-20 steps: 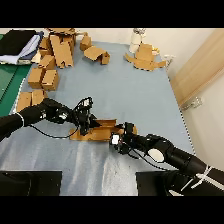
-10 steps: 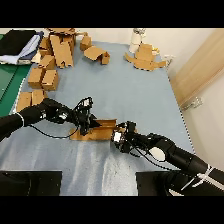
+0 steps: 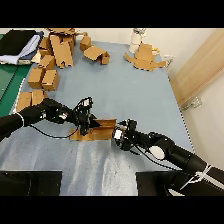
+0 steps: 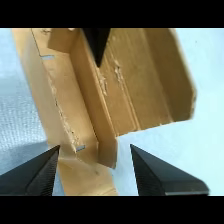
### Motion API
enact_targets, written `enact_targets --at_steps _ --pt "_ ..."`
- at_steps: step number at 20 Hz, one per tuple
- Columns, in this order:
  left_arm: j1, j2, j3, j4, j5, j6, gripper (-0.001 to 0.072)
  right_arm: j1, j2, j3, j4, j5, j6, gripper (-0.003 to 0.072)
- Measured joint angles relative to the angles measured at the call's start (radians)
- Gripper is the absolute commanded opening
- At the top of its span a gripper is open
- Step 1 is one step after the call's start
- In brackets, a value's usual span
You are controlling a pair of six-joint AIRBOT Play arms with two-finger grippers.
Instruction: Fold the box.
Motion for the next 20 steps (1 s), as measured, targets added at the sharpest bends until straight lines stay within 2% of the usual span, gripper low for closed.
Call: enact_targets --at_steps 7,15,20 --pt "0.0 0.0 0.0 0.0 0.0 0.0 0.0012 -0.01 -0.021 0.002 0.049 -0.013 -0.001 0.0707" --pt "0.0 0.0 0.0 0.0 0.0 0.0 0.0013 -0.08 -0.069 0.051 0.211 0.158 -0.162 0.0707" --pt "0.0 0.0 0.0 0.0 0.0 0.0 0.0013 -0.14 -0.128 0.105 0.266 0.224 -0.267 0.0706"
